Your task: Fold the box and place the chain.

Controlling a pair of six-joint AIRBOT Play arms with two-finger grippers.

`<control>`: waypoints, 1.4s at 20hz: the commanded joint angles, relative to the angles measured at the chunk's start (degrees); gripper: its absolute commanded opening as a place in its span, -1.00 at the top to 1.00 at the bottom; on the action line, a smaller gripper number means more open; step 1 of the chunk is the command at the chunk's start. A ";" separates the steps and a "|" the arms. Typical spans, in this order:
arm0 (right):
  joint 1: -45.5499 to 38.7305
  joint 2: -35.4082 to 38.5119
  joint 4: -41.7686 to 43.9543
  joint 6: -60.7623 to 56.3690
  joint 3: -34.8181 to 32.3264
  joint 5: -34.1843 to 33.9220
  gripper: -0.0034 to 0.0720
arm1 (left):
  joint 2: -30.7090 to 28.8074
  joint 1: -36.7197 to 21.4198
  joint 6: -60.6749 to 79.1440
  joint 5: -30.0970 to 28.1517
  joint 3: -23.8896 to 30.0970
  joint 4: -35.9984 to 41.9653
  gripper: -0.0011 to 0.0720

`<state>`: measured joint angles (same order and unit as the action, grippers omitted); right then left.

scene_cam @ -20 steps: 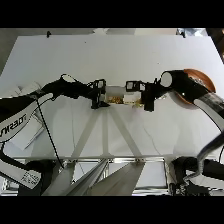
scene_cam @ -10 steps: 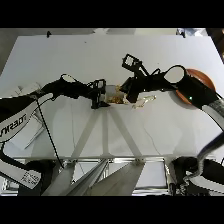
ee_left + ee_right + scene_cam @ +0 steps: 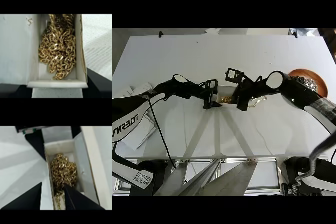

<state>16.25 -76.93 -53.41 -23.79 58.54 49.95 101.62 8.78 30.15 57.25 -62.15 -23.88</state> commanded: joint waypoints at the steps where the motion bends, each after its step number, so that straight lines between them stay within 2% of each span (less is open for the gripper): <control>1: -2.51 3.13 -3.67 -0.35 0.00 3.78 0.09 | -0.04 0.00 -0.02 -0.02 -0.07 0.00 -0.43; 3: -6.32 5.25 -5.29 0.35 0.00 6.25 0.09 | -0.04 0.00 0.00 -0.02 -0.07 0.00 -0.43; 4: -8.61 5.62 -5.90 0.76 0.00 7.98 -0.02 | -0.04 0.00 0.00 -0.02 -0.07 0.00 -0.43; 6: -12.35 5.22 -6.91 4.04 -0.35 10.64 -0.37 | -0.04 0.00 0.00 0.00 -0.07 0.00 -0.43; 8: -14.53 3.72 -6.91 11.10 -1.31 11.17 -0.43 | -0.04 0.00 -0.02 -0.02 -0.07 0.00 -0.43; 9: -14.60 2.43 -6.97 13.62 -1.40 10.69 -0.56 | -0.04 0.00 0.00 -0.02 -0.07 0.00 -0.43; 12: -14.23 -2.67 -6.58 18.58 -1.40 8.37 -0.67 | -0.04 0.00 0.00 0.00 -0.07 0.00 -0.43; 20: -13.14 -13.57 -4.83 22.88 -1.40 5.27 -0.78 | -0.04 0.00 -0.02 -0.02 -0.07 0.00 -0.43; 24: -10.64 -15.61 -1.81 24.48 -1.40 -2.03 -0.79 | -0.04 0.00 0.00 0.00 -0.07 0.00 -0.43; 25: -10.25 -15.98 -1.88 24.48 -1.40 -3.52 -0.78 | -0.04 0.00 0.00 -0.02 -0.07 0.00 -0.43; 26: -10.10 -16.20 -2.49 24.28 -1.40 -3.76 -0.64 | -0.04 0.00 0.00 0.00 -0.07 0.00 -0.43; 28: -10.01 -16.13 -5.99 24.02 -1.40 -2.54 0.22 | -0.04 0.00 0.00 0.00 -0.07 0.00 -0.43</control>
<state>5.54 -92.23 -56.64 -0.05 57.25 49.23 101.62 8.78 30.13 57.25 -62.15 -23.88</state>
